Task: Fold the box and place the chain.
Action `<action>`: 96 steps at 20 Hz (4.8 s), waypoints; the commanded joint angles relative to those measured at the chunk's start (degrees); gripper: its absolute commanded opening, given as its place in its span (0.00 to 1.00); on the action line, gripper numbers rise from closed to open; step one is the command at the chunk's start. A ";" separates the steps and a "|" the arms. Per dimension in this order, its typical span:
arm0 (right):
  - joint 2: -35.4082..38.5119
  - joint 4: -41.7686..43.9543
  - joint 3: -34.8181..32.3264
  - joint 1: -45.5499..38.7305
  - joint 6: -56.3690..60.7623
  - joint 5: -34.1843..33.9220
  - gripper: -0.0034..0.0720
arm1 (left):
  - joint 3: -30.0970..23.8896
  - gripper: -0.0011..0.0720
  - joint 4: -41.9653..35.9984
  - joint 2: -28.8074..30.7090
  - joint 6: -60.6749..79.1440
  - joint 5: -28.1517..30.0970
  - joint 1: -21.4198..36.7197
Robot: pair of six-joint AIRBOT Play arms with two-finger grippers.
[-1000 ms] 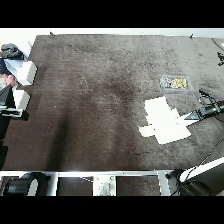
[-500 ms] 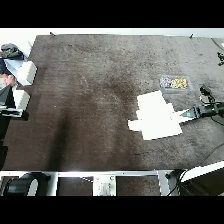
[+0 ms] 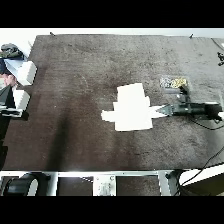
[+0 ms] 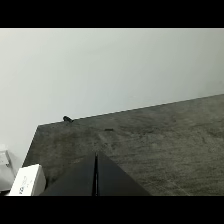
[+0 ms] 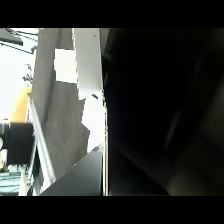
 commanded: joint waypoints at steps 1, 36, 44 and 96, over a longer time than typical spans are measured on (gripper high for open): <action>1.01 13.07 -1.62 10.08 -0.48 -11.54 0.01 | 0.04 0.03 0.00 0.04 0.00 0.00 -0.04; 6.03 12.39 -0.11 28.48 -0.52 -39.47 0.01 | 56.92 0.91 11.85 -83.69 -25.83 -58.69 -0.09; 6.03 11.91 -0.11 28.48 -0.55 -39.45 0.01 | 78.34 0.91 20.90 -103.10 -38.82 -62.40 -7.21; 14.03 10.71 -0.11 13.64 -2.19 -27.36 0.51 | 90.27 0.03 15.43 -118.95 -15.72 -75.30 -11.65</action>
